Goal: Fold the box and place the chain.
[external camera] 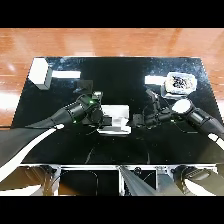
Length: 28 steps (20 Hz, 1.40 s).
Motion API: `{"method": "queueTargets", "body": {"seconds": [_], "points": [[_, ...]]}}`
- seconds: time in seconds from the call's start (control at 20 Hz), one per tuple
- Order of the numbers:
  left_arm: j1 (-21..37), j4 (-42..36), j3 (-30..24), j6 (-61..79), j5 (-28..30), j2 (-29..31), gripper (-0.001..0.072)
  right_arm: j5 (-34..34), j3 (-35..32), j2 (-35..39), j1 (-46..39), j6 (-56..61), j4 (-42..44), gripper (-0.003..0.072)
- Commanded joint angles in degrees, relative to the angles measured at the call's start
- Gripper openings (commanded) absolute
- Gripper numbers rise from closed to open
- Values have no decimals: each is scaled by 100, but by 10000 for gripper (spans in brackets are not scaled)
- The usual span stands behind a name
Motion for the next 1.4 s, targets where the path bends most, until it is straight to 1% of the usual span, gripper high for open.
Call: {"method": "queueTargets", "body": {"seconds": [0.0, 0.15, 0.35, 0.5, 0.65, 0.8, 0.95, 1.0, 1.05, 1.2, 1.35], "points": [[-2, -7, 2, 2, 9, 0, 21, -389, 181, -13, 409, 638, -339, 557], [-2, -7, 2, 2, 9, 0, 20, -535, 400, -118, 706, 1491, -975, 556], [-2, -7, 2, 2, 9, 0, 21, -645, 721, -339, 1137, 2227, -1685, 556], [-2, -4, 2, 2, 9, 0, 21, -623, 946, -492, 1464, 3171, -2708, 556], [-2, -4, 2, 2, 9, 0, 21, -616, 997, -562, 1687, 3738, -3189, 537], [-33, -7, 2, 0, 13, 0, 21, -501, 1174, -737, 1893, 4325, -3720, 537], [-46, -2, 2, 0, 7, 0, 21, -310, 1517, -997, 2035, 4524, -3821, 536], [-48, 4, 2, 0, 9, 0, 21, -249, 1617, -1056, 2074, 4706, -3963, 508], [-48, 7, 2, 0, 9, 0, 21, -175, 1694, -1088, 2107, 4843, -4087, 431], [-48, 15, 2, 2, 11, 0, 21, 221, 1816, -1110, 2116, 5160, -4251, 422], [-48, 20, 2, 2, -24, 0, 21, 289, 1829, -1137, 2127, 5283, -4234, 422]]}}
